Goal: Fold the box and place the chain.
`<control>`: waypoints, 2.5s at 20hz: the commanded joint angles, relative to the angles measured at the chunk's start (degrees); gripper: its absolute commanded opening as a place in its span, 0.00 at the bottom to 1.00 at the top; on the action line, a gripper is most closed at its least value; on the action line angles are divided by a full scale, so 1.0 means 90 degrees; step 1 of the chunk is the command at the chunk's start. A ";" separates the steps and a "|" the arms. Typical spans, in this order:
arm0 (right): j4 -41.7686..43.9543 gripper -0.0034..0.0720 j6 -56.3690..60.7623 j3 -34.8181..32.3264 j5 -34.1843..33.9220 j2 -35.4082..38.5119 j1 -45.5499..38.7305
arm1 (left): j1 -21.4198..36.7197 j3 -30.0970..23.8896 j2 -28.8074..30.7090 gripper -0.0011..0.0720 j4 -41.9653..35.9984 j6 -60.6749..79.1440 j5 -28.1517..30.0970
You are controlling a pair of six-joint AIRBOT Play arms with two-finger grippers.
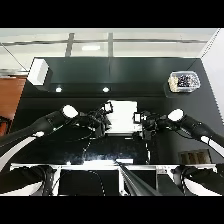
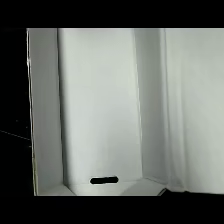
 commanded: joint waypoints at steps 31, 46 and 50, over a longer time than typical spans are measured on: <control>0.0000 0.69 0.0002 -0.0002 -0.0012 -0.0005 0.0005 | 0.1603 -0.0576 0.0466 0.57 -0.0019 -0.7288 -0.1260; 0.0002 0.69 0.0002 -0.0002 -0.0058 -0.0005 0.0005 | 0.0529 0.0231 0.0461 0.98 0.1120 -0.8238 -0.0712; 0.0000 0.69 0.0002 -0.0002 -0.0090 -0.0005 0.0005 | -0.0129 0.0753 0.0374 0.97 0.3160 -1.0156 -0.0636</control>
